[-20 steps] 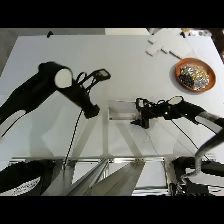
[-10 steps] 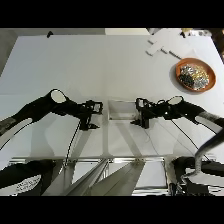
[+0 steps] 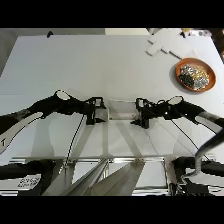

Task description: Fold the box and place the chain.

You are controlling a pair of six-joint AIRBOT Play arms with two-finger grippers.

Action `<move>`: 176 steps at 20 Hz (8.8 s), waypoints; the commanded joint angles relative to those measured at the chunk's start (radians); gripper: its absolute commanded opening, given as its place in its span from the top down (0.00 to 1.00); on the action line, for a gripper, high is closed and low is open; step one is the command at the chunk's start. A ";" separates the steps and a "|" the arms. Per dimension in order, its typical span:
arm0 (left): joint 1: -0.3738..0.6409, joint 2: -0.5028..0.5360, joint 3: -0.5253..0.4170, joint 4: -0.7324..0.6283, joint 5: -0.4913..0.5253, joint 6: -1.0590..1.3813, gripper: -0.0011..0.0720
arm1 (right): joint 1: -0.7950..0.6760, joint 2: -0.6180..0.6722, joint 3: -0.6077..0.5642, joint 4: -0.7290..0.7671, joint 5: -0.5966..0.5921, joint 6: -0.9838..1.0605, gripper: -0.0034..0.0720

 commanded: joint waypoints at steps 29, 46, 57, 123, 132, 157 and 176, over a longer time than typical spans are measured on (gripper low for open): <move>-0.049 -0.035 0.024 -0.120 -0.048 0.038 0.03 | 0.000 0.000 0.000 0.000 0.000 0.000 0.26; -0.049 -0.035 0.024 -0.119 -0.049 0.038 0.89 | 0.000 0.000 0.000 0.000 0.000 0.000 0.26; -0.049 -0.035 0.024 -0.120 -0.049 0.038 0.89 | 0.000 0.000 0.000 -0.005 -0.003 0.000 0.26; -0.049 -0.035 0.024 -0.120 -0.052 0.038 0.89 | -0.078 0.589 0.000 -0.445 0.222 0.654 0.93; -0.049 -0.035 0.024 -0.119 -0.052 0.038 0.89 | 0.016 0.426 -0.003 -0.423 0.131 0.230 0.82; -0.049 -0.035 0.024 -0.120 -0.052 0.038 0.89 | 0.060 0.210 -0.005 -0.177 -0.032 0.134 0.66; -0.049 -0.035 0.024 -0.120 -0.052 0.038 0.89 | 0.060 0.244 -0.005 -0.307 -0.063 0.365 0.93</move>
